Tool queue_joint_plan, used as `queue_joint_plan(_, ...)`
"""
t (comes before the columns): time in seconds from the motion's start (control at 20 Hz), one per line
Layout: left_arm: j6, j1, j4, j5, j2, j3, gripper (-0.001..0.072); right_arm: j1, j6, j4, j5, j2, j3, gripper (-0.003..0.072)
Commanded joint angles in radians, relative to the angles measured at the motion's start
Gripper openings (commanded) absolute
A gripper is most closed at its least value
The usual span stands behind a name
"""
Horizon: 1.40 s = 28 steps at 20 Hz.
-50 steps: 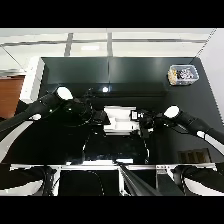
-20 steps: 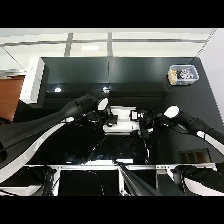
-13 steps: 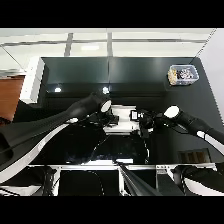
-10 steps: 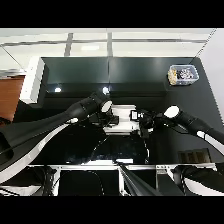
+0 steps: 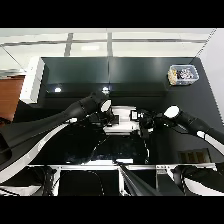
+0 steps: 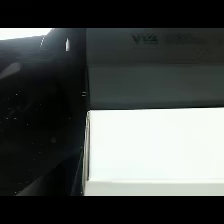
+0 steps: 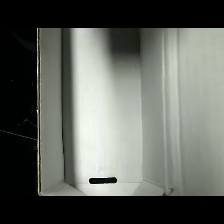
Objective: Fold the box and place the chain.
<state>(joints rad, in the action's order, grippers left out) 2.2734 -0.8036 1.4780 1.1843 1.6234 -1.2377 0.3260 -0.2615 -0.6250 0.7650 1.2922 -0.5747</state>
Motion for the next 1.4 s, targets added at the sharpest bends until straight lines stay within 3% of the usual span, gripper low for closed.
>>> queue_joint_plan(0.0,0.001,0.008,-0.002,-0.001,-0.005,0.000,0.0241,0.001,0.000,0.000,0.000,0.000,0.000,0.0495)
queue_joint_plan(0.05,0.002,0.008,-0.002,-0.001,-0.005,0.000,0.0214,0.001,0.000,0.000,0.000,0.000,0.000,0.0495)
queue_joint_plan(0.1,0.003,0.007,-0.002,-0.002,-0.005,0.000,0.0081,0.001,0.000,0.000,0.000,0.000,0.000,0.0495)
queue_joint_plan(0.15,0.005,0.007,-0.002,-0.004,-0.005,0.000,0.0026,0.001,0.000,0.000,0.000,0.000,0.000,0.0495)
queue_joint_plan(0.3,0.007,0.007,-0.002,-0.005,-0.005,0.000,0.0026,0.001,0.000,0.000,0.000,0.000,0.000,0.0495)
queue_joint_plan(0.35,0.008,0.007,-0.003,-0.005,-0.005,0.000,0.0046,0.001,0.000,0.000,0.000,0.000,0.000,0.0495)
queue_joint_plan(0.45,0.014,0.007,-0.002,-0.004,-0.005,0.000,0.0343,0.001,0.000,0.000,0.000,0.000,0.000,0.0495)
queue_joint_plan(0.5,0.025,0.008,0.002,-0.002,-0.005,0.000,0.0412,0.001,0.000,0.000,0.000,0.000,0.000,0.0495)
queue_joint_plan(0.6,0.038,0.008,0.008,-0.002,-0.005,0.000,0.0429,0.001,0.000,0.000,0.000,0.000,0.000,0.0495)
queue_joint_plan(0.65,0.042,0.008,0.008,-0.002,-0.005,0.000,0.0389,0.001,0.000,0.000,0.000,0.000,0.000,0.0495)
queue_joint_plan(0.7,0.042,0.007,0.008,-0.002,-0.005,0.000,0.0135,0.001,0.000,0.000,0.000,0.000,0.000,0.0495)
queue_joint_plan(0.75,0.042,0.007,0.006,-0.006,-0.005,0.000,0.0026,0.001,0.000,0.000,0.000,0.000,0.000,0.0495)
queue_joint_plan(0.95,0.040,0.006,0.005,-0.005,-0.005,0.000,0.0026,0.000,0.005,0.000,0.001,-0.001,0.000,0.0497)
queue_joint_plan(1.0,0.039,0.006,0.005,-0.005,-0.005,0.000,0.0025,0.000,0.029,-0.001,-0.001,-0.006,0.000,0.0539)
queue_joint_plan(1.05,0.039,0.006,0.005,-0.004,-0.005,0.000,0.0026,0.000,0.061,-0.003,-0.003,-0.022,0.000,0.0720)
queue_joint_plan(1.35,0.039,0.007,0.005,-0.002,-0.005,0.000,0.0027,0.000,0.143,-0.164,0.043,-0.170,0.000,0.0720)
